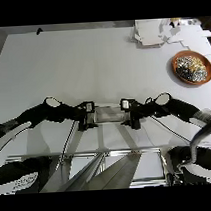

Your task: Fold the box and place the chain.

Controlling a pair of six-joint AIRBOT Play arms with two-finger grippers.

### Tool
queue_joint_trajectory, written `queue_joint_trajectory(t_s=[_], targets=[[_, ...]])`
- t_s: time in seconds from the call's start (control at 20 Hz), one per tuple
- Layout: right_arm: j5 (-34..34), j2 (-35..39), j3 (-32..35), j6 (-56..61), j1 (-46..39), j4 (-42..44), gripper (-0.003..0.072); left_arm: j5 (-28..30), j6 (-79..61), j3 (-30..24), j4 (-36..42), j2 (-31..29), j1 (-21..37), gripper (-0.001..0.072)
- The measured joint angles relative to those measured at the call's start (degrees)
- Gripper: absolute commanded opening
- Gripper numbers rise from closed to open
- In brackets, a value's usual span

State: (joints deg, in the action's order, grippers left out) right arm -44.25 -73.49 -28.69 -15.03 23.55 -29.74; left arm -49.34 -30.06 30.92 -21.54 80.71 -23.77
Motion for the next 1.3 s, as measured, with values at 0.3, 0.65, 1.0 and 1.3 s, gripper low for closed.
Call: queue_joint_trajectory(t_s=[0.3, 0.65, 1.0, 1.3], targets=[[0.0, 0.0, 0.0, 0.0, 0.0, 0.0, 0.0402, 0.7, -1.7, -0.4, 0.7, -0.1, -0.5, 0.0695], [0.0, 0.0, 0.0, 0.0, 0.0, 0.0, 0.0402, 2.4, -2.1, -0.4, 1.5, -0.1, -2.2, 0.0004], [0.0, 0.0, 0.0, 0.0, 0.0, 0.0, 0.0402, 2.6, -2.1, -0.4, 1.4, -0.1, -2.3, 0.0014], [0.0, 0.0, 0.0, 0.0, 0.0, 0.0, 0.0402, 2.6, -2.1, -0.4, 1.4, -0.1, -2.3, 0.0014]])
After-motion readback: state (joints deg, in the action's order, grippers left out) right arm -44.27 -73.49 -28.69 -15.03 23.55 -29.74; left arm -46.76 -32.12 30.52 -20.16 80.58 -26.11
